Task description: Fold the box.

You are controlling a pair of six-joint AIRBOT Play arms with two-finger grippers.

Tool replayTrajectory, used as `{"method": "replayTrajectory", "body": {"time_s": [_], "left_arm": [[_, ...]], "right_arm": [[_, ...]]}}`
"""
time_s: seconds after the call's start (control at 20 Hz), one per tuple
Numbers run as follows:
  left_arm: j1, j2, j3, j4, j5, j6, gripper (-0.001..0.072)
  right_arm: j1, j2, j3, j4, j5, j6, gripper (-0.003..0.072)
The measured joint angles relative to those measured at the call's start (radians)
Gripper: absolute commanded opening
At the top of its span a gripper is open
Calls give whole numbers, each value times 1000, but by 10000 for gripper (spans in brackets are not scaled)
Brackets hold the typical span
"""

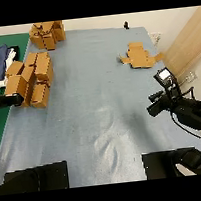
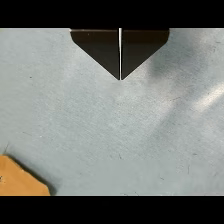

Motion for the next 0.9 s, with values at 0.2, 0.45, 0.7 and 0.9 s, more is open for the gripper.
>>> {"method": "replayTrajectory", "body": {"time_s": [0.2,0.45,0.7,0.9], "left_arm": [[0,0,1,-1,-15,1,421],[0,0,5,-1,-22,5,549],[0,1,26,0,-23,7,691],[0,1,42,0,-27,7,691]], "right_arm": [[0,-10,0,8,0,0,4],[0,-13,0,13,0,0,4],[0,-13,0,20,0,0,4],[0,-13,0,27,0,0,4]]}}
